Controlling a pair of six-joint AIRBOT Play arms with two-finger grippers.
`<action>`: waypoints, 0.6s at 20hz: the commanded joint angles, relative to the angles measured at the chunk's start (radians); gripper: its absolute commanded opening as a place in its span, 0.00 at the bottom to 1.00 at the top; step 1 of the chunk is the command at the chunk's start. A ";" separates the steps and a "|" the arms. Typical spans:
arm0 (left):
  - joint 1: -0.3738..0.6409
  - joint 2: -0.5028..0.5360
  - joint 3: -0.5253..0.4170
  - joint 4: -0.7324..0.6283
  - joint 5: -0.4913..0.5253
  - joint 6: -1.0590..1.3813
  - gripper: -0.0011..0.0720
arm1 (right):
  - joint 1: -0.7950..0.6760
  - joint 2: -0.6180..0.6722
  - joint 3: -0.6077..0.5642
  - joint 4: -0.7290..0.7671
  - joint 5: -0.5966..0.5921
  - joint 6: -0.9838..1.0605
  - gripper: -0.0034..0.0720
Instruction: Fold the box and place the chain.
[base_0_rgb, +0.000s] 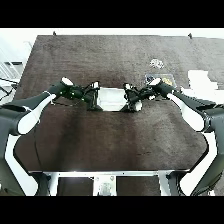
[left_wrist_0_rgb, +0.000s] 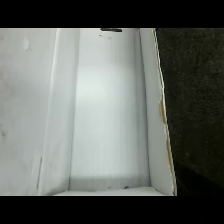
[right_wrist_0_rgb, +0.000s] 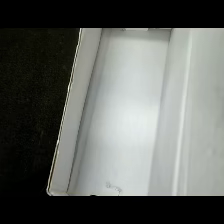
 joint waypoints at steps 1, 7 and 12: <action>-0.001 -0.002 0.001 0.003 -0.007 -0.001 0.90 | 0.001 0.000 0.000 0.001 -0.003 0.001 0.80; -0.001 -0.001 0.003 0.011 -0.006 -0.001 0.89 | 0.001 0.000 0.000 0.002 -0.003 0.001 0.80; -0.001 -0.002 0.018 0.044 -0.005 0.018 0.89 | 0.001 0.000 0.000 0.001 -0.003 0.001 0.80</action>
